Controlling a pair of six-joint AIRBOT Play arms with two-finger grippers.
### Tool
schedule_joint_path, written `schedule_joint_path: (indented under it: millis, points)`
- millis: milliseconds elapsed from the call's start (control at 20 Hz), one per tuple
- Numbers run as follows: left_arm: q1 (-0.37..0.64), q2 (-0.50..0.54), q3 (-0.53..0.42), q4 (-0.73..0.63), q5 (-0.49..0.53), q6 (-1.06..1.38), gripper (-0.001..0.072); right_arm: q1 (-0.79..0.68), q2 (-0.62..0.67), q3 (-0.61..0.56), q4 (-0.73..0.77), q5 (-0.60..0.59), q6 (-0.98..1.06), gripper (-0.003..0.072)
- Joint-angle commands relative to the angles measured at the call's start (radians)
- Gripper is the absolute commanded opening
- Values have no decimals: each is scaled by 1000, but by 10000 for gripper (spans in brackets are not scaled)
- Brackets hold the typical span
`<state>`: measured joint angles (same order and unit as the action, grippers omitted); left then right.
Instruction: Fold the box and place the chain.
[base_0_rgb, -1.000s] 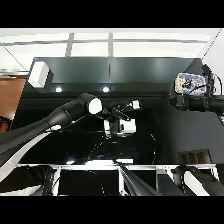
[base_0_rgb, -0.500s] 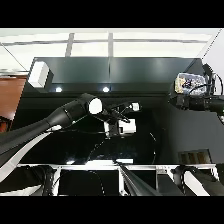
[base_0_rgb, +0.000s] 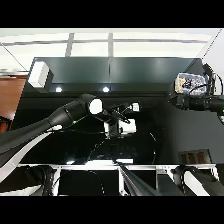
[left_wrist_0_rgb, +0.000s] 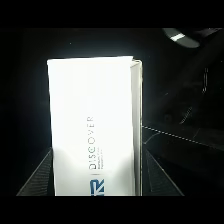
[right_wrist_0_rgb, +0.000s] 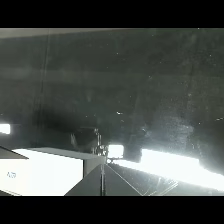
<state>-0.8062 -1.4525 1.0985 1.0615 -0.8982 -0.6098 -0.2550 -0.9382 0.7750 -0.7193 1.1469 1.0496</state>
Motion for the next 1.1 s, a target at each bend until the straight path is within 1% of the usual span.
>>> schedule_joint_path:
  millis: [0, 250, 400, 1050]
  points:
    - [0, -1, 0, 0, -2, 0, 704, -1, 0, 1, 0, 0, 0, 12]
    - [-29, -1, 0, 8, 0, 0, 704, -1, 0, 1, 0, 0, 0, 12]
    - [-48, -1, 0, 39, 1, 0, 704, -1, 0, 1, 0, 0, 0, 12]
    - [-61, -3, 0, 39, 0, -1, 705, -1, 0, 1, 0, 0, 1, 12]
